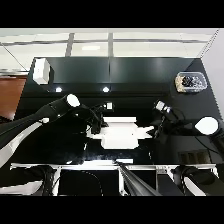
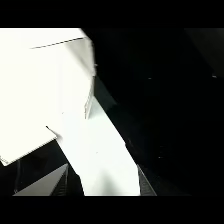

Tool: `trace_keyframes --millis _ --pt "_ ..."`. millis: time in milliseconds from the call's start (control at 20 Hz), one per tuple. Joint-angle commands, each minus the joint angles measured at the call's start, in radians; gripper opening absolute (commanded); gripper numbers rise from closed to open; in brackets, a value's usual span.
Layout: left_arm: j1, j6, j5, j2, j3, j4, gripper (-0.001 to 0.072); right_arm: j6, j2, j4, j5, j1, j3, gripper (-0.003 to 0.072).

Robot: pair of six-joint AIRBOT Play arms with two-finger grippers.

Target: Fold the box and place the chain.

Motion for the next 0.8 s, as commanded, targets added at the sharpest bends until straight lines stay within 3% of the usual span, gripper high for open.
trace_keyframes --millis 0,550,600,750 --pt "-0.002 0.010 0.003 -0.016 0.000 0.005 0.0023 -0.048 -0.002 -0.024 -0.089 0.066 -0.068 0.0510" --pt "-0.002 0.009 0.003 -0.016 0.000 0.005 0.0022 -0.116 -0.097 -0.040 -0.151 0.288 -0.110 0.0520" --pt "-0.002 0.009 0.003 -0.016 0.000 0.005 0.0023 -0.117 -0.109 -0.013 -0.151 0.292 -0.110 0.0662" --pt "-0.002 0.009 0.003 -0.016 0.000 0.005 0.0022 -0.117 -0.132 0.012 -0.151 0.294 -0.110 0.0669"
